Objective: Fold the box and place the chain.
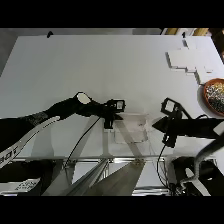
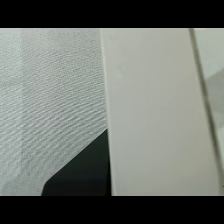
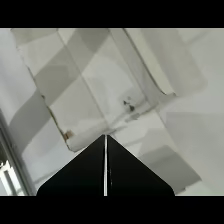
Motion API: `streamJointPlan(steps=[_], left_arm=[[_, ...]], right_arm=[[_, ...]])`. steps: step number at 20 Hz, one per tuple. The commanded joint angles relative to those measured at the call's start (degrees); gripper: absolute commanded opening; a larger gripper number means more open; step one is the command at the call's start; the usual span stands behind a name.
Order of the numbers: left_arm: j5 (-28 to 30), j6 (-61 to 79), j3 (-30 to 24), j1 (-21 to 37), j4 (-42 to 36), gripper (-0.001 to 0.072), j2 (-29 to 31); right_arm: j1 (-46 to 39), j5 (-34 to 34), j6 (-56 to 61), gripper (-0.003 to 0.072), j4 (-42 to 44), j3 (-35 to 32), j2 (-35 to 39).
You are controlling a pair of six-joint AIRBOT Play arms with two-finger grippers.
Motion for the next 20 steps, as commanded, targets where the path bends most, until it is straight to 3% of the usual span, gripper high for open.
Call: streamJointPlan(steps=[1, 2, 3, 5, 6, 12, 13, 14, 20], left_arm=[[0.0, 0.0, 0.0, 0.0, 0.0, 0.0011, 0.0], [0.0, 0.0, 0.0, 0.0, 0.0, 0.0011, 0.0], [0.0, 0.0, 0.0, 0.0, 0.0, 0.0011, 0.0], [0.0, 0.0, 0.0, 0.0, 0.0, 0.0011, 0.0], [0.0, 0.0, 0.0, 0.0, 0.0, 0.0011, 0.0], [0.0, 0.0, 0.0, 0.0, 0.0, 0.0011, 0.0], [0.0, 0.0, 0.0, 0.0, 0.0, 0.0011, 0.0], [0.0, 0.0, 0.0, 0.0, 0.0, 0.0011, 0.0], [0.0, 0.0, 0.0, 0.0, 0.0, 0.0011, 0.0]], right_arm=[[3.7, -1.7, -9.0, 0.0022, 0.5, -1.8, -2.8], [5.5, -2.5, -11.0, 0.0026, -1.2, -1.9, -3.8], [6.1, -4.0, -12.7, 0.0119, -2.8, -2.0, -4.5], [6.7, -8.7, -14.9, 0.0431, -6.5, -3.5, -4.5], [7.7, -10.6, -15.3, 0.053, -8.5, -4.5, -4.2], [20.3, -20.4, -15.1, 0.0601, -11.4, -13.4, 1.7], [22.2, -21.5, -14.9, 0.0663, -11.4, -14.8, 1.9], [23.6, -22.6, -14.4, 0.0678, -11.5, -16.0, 1.9], [25.4, -28.3, -12.0, 0.0684, -11.8, -18.8, 1.7]])
